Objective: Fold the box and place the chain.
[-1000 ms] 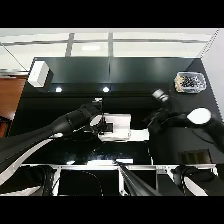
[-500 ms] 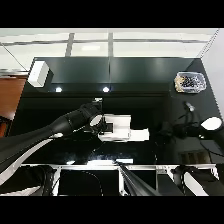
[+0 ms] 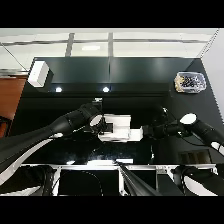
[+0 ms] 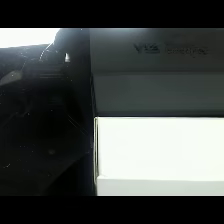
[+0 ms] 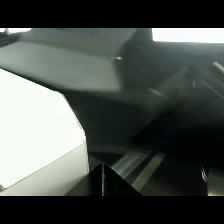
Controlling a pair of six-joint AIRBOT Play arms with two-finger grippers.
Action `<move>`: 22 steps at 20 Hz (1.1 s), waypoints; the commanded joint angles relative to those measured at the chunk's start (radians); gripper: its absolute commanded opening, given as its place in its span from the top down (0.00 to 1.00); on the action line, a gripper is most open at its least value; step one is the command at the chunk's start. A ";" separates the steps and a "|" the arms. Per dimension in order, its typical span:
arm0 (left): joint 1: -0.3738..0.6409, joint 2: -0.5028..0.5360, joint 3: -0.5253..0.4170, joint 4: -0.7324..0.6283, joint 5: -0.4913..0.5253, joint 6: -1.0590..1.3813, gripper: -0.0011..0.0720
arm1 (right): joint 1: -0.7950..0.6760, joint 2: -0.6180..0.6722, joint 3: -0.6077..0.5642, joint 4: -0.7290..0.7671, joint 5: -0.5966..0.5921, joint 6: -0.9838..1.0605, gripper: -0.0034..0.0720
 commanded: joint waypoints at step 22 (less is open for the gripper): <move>0.001 0.000 0.001 0.000 -0.002 0.000 0.95 | 0.457 -0.053 0.334 -0.525 -0.143 0.643 0.23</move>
